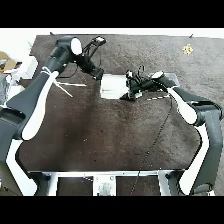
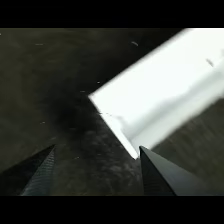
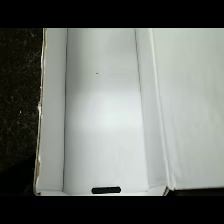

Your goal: Fold the box and place the chain.

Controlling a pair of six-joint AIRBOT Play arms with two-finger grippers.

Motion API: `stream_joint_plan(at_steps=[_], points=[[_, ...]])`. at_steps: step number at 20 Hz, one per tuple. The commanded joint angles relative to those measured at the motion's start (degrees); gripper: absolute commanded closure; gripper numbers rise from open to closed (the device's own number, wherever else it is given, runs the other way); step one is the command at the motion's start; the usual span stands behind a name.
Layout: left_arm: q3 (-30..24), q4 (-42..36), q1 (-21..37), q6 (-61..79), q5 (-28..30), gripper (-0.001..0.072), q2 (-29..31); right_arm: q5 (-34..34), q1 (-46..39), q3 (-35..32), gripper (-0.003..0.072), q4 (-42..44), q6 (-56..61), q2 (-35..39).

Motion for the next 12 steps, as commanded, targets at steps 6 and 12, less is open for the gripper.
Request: stream_joint_plan(at_steps=[6, 12], points=[[-2.8, -13.2, 7.2, 19.0, 5.0, 0.0144, -0.8, 0.0, 0.0, 0.0, 0.0301, 0.0, 0.0, 0.0], [-4.2, -42.0, 16.7, 46.7, -1.1, 0.0144, -7.9, 0.0, 0.0, 0.0, 0.0301, 0.0, 0.0, 0.0]])
